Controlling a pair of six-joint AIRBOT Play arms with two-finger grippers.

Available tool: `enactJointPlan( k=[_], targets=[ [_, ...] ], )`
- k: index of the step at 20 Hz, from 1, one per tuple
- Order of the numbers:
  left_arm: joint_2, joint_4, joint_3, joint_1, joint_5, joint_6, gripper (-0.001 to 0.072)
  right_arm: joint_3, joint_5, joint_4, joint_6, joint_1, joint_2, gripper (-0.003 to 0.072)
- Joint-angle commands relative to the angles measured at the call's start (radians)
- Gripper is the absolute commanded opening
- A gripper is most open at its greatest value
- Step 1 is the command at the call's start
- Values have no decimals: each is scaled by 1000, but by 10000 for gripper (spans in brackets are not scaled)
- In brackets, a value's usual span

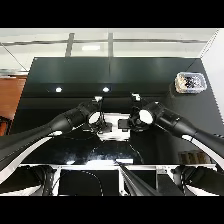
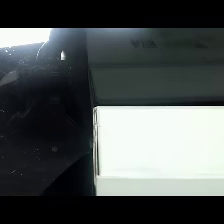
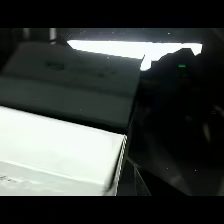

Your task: Fold the box and place the chain.

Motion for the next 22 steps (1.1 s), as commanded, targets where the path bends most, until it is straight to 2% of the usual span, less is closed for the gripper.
enactJointPlan(
  k=[1, 2, 3, 11, 12, 13, 16, 17, 19, 20, 22],
  targets=[
    [0, 0, 0, 1, 0, 0, 28, 68, 94, -117, 133, 53, -44, 438],
    [0, 0, 0, 1, 0, 0, 28, 74, 107, -131, 158, 58, -51, 338],
    [0, 0, 0, 1, 0, 0, 28, 75, 108, -126, 167, 58, -57, 310],
    [0, 0, 0, 1, -1, 0, 28, 78, 141, -87, 188, 58, -115, 308],
    [0, 0, 0, 1, -1, 0, 28, 80, 138, -91, 188, 57, -115, 294],
    [0, 0, 0, 1, -1, 0, 28, 82, 138, -95, 187, 57, -115, 222],
    [0, 0, 0, 1, 0, 0, 28, 82, 137, -94, 188, 57, -118, 221],
    [0, 0, 0, 1, -1, 0, 28, 82, 137, -94, 186, 57, -121, 189],
    [0, 0, 0, 1, -3, 0, 28, 82, 124, -84, 185, 57, -124, 184],
    [0, 0, 0, 1, -4, 0, 28, 83, 116, -70, 171, 57, -126, 73],
    [0, 0, 0, 1, -4, 0, 28, 84, 100, -55, 154, 57, -127, 8]
  ],
)
